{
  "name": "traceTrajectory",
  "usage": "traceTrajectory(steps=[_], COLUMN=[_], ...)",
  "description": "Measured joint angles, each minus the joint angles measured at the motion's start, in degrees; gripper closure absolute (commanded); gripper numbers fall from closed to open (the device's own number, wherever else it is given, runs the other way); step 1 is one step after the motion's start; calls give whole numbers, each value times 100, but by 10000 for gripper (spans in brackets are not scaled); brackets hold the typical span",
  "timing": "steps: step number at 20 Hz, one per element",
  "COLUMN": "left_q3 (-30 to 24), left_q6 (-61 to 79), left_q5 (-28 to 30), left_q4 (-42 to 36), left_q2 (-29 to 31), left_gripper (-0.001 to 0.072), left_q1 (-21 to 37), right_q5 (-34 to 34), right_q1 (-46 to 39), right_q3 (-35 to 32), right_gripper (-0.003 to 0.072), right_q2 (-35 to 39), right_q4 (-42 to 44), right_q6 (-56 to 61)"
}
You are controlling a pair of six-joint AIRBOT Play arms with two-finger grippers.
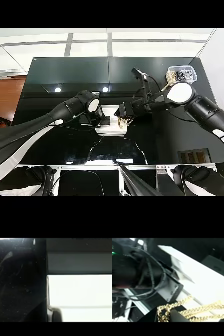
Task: Fold the box and place the chain.
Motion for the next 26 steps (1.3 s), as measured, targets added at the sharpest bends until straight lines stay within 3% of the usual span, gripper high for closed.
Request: traceTrajectory(steps=[1,6,10,11,12,15,17,22,23,24,26], left_q3=[0,0,0,0,0,0,0,0,0,0,0], left_q6=[0,-2,-2,0,-2,-2,-2,-2,-2,-2,-2], left_q5=[0,0,0,0,0,0,0,0,0,-2,-2], left_q4=[0,0,0,0,0,0,0,0,0,0,0], left_q2=[0,0,0,0,0,0,0,0,0,0,0], left_gripper=[681,681,681,681,681,681,681,681,681,681,681], left_q1=[0,0,0,0,0,0,0,0,0,0,0], right_q5=[0,249,-33,-361,-734,-1923,-2417,-2553,-2487,-2468,-2385], right_q1=[0,-562,-1585,-1816,-2004,-2444,-2686,-2909,-2929,-2940,-2949], right_q3=[-7,-9,-173,-319,-481,-776,-597,616,868,1078,1392], right_gripper=[315,316,314,180,-34,-31,-31,-29,73,225,589], right_q2=[-26,33,151,155,133,-232,-739,-2212,-2476,-2693,-3012], right_q4=[-28,-363,-1834,-2319,-2743,-3641,-3982,-4299,-4304,-4256,-4146], right_q6=[2,28,310,573,881,1692,2140,2765,2868,2929,3027])
